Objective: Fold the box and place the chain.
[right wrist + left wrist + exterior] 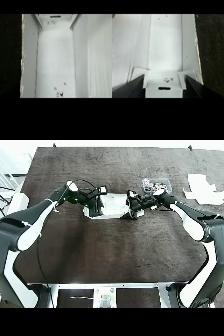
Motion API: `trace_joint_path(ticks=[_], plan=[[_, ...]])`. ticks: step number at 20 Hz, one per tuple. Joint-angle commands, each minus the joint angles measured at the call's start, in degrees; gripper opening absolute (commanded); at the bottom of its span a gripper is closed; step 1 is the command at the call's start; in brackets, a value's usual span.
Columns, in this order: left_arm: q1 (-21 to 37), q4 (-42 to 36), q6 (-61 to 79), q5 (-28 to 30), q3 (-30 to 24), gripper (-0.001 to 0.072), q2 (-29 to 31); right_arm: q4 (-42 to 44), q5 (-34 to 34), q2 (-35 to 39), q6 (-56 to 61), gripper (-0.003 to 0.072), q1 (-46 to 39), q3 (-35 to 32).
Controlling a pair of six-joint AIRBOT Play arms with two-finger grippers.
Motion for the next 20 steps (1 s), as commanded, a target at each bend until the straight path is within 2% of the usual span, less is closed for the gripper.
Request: trace_joint_path(ticks=[1,6,10,12,15,16,17,20], plan=[[0.0,-0.3,-0.1,-0.1,0.0,0.0595,-0.2,0.0,0.1,0.0,0.0,0.0587,0.0,0.0],[0.5,-0.2,-0.2,-2.0,0.0,0.0594,0.0,0.0,0.1,0.0,0.0,0.0587,0.0,0.0],[3.4,-0.3,-1.2,-7.4,0.2,0.0577,0.2,0.0,0.1,0.0,0.0,0.0587,0.0,0.0],[4.6,-0.3,-1.0,-10.3,0.2,0.0352,0.2,0.0,0.1,0.0,0.0,0.0587,0.0,0.0],[5.6,-0.2,-1.4,-11.2,0.2,0.0343,0.4,0.0,0.1,0.0,0.0,0.0587,0.0,0.0],[5.9,-0.4,-1.9,-11.3,0.2,0.0132,0.7,0.0,0.1,0.0,0.0,0.0587,0.0,0.0],[6.2,-0.4,-2.0,-12.1,0.2,0.0023,1.3,0.0,0.1,0.0,0.0,0.0587,0.0,0.0],[7.5,-1.2,-5.1,-13.3,0.2,0.002,3.9,0.0,0.1,0.0,0.0,0.0587,0.0,0.0]])
